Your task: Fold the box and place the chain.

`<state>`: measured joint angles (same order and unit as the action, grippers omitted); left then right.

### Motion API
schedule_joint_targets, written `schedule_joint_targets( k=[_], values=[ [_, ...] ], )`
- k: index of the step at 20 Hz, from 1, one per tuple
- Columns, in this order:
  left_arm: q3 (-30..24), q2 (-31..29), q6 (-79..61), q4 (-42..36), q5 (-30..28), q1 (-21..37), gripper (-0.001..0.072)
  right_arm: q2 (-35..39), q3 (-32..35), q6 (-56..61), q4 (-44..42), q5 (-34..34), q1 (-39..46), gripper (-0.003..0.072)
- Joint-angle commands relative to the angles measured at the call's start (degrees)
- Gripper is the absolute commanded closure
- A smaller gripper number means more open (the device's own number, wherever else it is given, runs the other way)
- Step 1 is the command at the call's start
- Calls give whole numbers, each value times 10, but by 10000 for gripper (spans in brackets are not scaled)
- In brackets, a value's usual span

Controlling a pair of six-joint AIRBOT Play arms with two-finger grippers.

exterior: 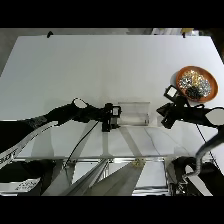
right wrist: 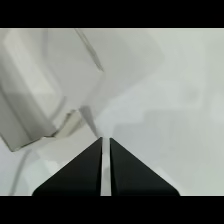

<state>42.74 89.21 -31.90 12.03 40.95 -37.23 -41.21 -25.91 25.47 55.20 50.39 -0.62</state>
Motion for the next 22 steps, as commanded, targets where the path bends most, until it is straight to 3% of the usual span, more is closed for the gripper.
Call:
schedule_joint_targets(
  k=[1,2,8,16,22],
  values=[
    [0,0,0,0,0,0,606,16,0,94,5,13,68,605],
    [0,0,0,0,0,0,606,14,0,116,5,10,81,661],
    [0,0,0,0,0,0,606,-64,0,421,125,47,150,670],
    [0,0,0,0,0,0,606,-198,0,399,-18,99,131,670],
    [0,0,0,0,0,0,606,-222,0,349,-76,116,95,669]
  ],
)
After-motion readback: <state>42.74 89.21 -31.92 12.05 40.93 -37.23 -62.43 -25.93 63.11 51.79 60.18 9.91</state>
